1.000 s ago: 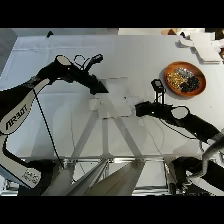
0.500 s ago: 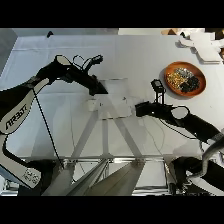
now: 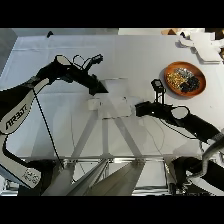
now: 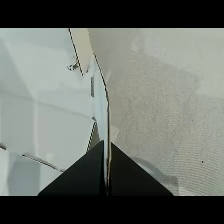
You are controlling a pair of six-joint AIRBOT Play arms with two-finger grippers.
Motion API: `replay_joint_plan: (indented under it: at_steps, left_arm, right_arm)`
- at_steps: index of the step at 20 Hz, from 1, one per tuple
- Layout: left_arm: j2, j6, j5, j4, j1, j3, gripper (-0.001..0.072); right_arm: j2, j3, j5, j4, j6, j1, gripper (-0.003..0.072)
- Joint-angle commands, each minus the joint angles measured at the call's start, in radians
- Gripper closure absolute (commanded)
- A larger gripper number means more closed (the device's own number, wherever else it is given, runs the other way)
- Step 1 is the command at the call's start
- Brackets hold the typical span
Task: Fold the box and place the chain.
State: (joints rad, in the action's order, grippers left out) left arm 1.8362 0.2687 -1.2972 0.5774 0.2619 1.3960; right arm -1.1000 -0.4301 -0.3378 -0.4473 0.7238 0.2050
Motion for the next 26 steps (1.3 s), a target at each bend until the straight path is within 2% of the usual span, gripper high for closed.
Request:
replay_joint_plan:
  at_steps: [1,4,5,6,7,8,11,14,16,19,20,23,26]
  left_arm:
    - [-0.001,0.0,0.039,0.0,0.002,0.0,0.0703]
    - [-0.001,0.0,0.029,-0.001,0.002,0.0,0.0704]
    - [-0.001,0.001,0.023,-0.001,0.002,0.0,0.0704]
    - [-0.001,0.003,0.015,-0.001,0.002,0.0,0.0704]
    - [-0.001,0.026,0.01,-0.001,0.002,0.0,0.0704]
    - [-0.003,0.067,0.006,-0.001,0.002,0.0,0.0704]
    - [-0.058,0.126,0.006,0.047,-0.009,0.0,0.0706]
    - [-0.212,0.184,0.086,0.193,-0.042,0.0,0.0707]
    - [-0.339,0.18,0.1,0.2,-0.078,0.0,0.0707]
    - [-0.502,0.183,0.0,0.196,-0.117,-0.011,0.0709]
    - [-0.547,0.172,-0.021,0.179,-0.12,-0.043,0.071]
    - [-0.652,0.014,0.017,0.048,-0.118,-0.249,0.0709]
    - [-0.621,-0.108,0.052,-0.054,-0.117,-0.371,0.0706]
  right_arm:
    - [0.0,0.0,-0.002,0.0,0.0,0.001,0.0676]
    - [0.0,0.0,-0.002,0.001,0.002,0.001,0.0674]
    - [0.0,0.0,-0.003,0.011,0.011,0.001,0.0637]
    - [0.001,0.0,-0.007,0.024,0.012,0.001,0.0458]
    - [0.003,0.0,0.0,0.034,0.012,0.001,0.0198]
    - [0.009,0.0,0.021,0.038,0.012,0.0,0.0127]
    - [0.057,0.0,0.106,0.037,0.012,0.0,0.0127]
    - [0.125,0.0,0.271,0.037,0.012,0.0,0.0128]
    - [0.162,0.0,0.382,0.037,0.011,0.0,0.0129]
    - [0.193,0.0,0.487,0.037,0.011,0.0,0.0129]
    - [0.196,0.0,0.494,0.037,0.011,0.0,0.0129]
    - [0.196,0.0,0.484,0.037,0.011,0.0,0.0129]
    - [0.196,0.0,0.499,0.037,0.01,0.0,0.013]
